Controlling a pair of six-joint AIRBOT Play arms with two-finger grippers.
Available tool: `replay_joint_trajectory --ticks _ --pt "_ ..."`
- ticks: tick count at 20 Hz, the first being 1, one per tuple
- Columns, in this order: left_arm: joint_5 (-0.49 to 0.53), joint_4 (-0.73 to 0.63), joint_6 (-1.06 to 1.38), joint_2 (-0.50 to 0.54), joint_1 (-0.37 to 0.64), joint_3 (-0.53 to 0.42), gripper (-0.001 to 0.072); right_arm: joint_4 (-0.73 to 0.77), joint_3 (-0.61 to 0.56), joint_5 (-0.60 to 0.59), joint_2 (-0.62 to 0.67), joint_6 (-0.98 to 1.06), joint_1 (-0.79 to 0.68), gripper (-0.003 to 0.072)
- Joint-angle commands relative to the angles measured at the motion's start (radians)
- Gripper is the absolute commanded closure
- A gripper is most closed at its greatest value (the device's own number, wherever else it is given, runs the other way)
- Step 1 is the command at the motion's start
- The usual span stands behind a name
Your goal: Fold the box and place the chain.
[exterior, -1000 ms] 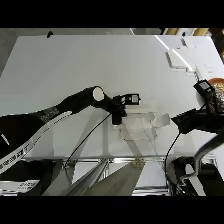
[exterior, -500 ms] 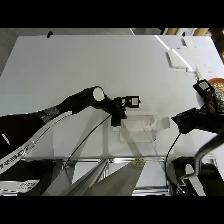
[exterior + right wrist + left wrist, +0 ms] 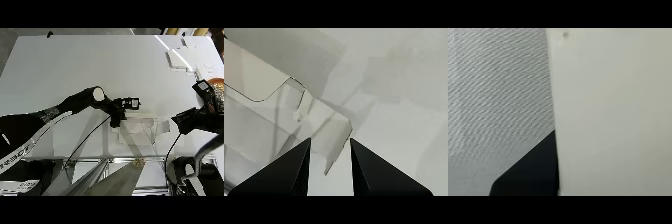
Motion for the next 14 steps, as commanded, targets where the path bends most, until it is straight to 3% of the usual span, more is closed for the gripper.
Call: replay_joint_trajectory --ticks 1,5,10,14 --pt "0.012 0.001 0.002 -0.001 0.0 0.0 0.0706 0.0 0.0 0.001 0.0 -0.012 0.001 0.0406" --pt "0.013 0.012 -0.01 0.011 0.0 0.001 0.0709 0.0 0.0 -0.002 0.0 -0.013 0.001 0.0406" --pt "-0.009 0.164 -0.119 0.035 0.0 0.002 0.071 0.0 0.0 -0.017 0.0 -0.035 0.001 0.0406" --pt "0.006 0.152 -0.118 0.026 0.0 0.002 0.0709 0.0 0.0 -0.021 0.0 -0.035 0.001 0.0406"
